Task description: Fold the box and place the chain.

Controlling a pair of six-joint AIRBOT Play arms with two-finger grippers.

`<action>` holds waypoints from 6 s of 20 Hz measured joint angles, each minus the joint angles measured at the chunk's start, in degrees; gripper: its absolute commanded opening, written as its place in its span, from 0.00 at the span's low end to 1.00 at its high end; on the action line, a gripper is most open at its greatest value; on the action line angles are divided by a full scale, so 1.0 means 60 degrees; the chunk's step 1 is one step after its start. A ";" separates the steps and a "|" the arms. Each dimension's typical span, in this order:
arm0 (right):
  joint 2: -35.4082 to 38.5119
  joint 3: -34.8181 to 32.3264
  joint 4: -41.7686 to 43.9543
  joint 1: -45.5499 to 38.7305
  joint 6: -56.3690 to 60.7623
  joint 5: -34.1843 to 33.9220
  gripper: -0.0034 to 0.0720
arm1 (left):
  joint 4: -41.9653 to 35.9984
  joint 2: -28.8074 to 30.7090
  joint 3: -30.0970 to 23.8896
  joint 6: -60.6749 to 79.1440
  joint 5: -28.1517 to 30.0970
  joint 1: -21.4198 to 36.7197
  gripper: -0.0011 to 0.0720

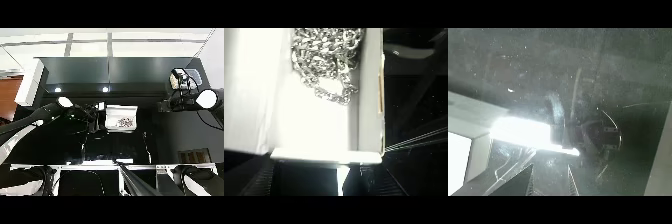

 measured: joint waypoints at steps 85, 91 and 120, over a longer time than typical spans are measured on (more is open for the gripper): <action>-0.1636 -0.0066 0.4091 0.2022 -1.0768 -0.0124 0.37 | -0.0025 -0.0026 0.0025 -0.0004 0.0178 -0.0197 0.41; -0.1647 -0.0062 0.4091 0.2022 -1.0786 -0.0113 0.37 | -0.0025 -0.0026 0.0025 0.0004 0.0178 -0.0197 0.41; -0.1647 -0.0189 0.3989 0.2022 -1.0673 0.0233 0.48 | -0.0025 -0.0026 0.0025 0.0000 0.0164 -0.0197 0.41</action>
